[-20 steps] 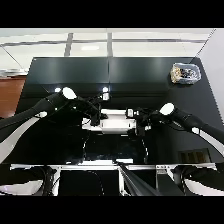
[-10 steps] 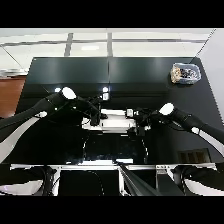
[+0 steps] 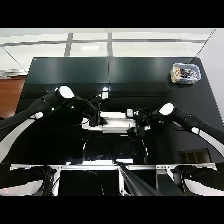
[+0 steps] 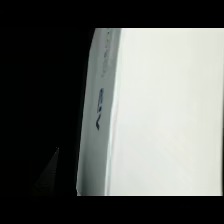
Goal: Fold the box and place the chain.
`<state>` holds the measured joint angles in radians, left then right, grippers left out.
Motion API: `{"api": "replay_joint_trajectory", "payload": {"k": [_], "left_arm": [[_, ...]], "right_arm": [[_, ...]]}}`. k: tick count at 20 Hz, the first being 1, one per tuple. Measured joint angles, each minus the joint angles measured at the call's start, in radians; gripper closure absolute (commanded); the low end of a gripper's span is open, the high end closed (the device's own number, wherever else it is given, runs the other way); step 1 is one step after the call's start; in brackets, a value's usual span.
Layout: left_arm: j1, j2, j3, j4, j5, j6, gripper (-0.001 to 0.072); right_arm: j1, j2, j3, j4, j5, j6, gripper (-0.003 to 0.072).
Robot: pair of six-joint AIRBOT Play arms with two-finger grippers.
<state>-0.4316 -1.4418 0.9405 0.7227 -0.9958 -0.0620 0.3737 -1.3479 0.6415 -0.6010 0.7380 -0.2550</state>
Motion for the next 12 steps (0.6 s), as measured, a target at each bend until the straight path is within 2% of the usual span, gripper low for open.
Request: {"api": "replay_joint_trajectory", "payload": {"k": [2,5,6,7,8,10,12], "left_arm": [[0.002,0.038,0.000,0.097,-0.037,-0.130,0.0130],[0.015,0.104,0.000,0.255,-0.114,-0.318,0.0255],[0.026,0.127,0.000,0.296,-0.143,-0.375,0.0390],[0.040,0.151,0.000,0.326,-0.176,-0.431,0.0653],[0.055,0.172,0.000,0.347,-0.208,-0.479,0.0687],[0.092,0.207,-0.003,0.352,-0.300,-0.552,0.0690],[0.121,0.244,-0.040,0.272,-0.377,-0.591,0.0690]], "right_arm": [[0.001,0.000,0.000,0.000,0.000,0.000,0.0220],[0.002,0.000,0.000,-0.001,-0.001,0.000,0.0220],[0.002,0.000,0.000,-0.001,-0.001,0.000,0.0220],[0.002,0.000,0.000,-0.001,-0.001,0.000,0.0221],[0.002,0.000,0.000,-0.001,-0.001,0.000,0.0220],[0.002,0.000,0.000,-0.001,-0.001,0.000,0.0225],[0.002,0.000,0.000,-0.002,-0.001,0.000,0.0526]]}}
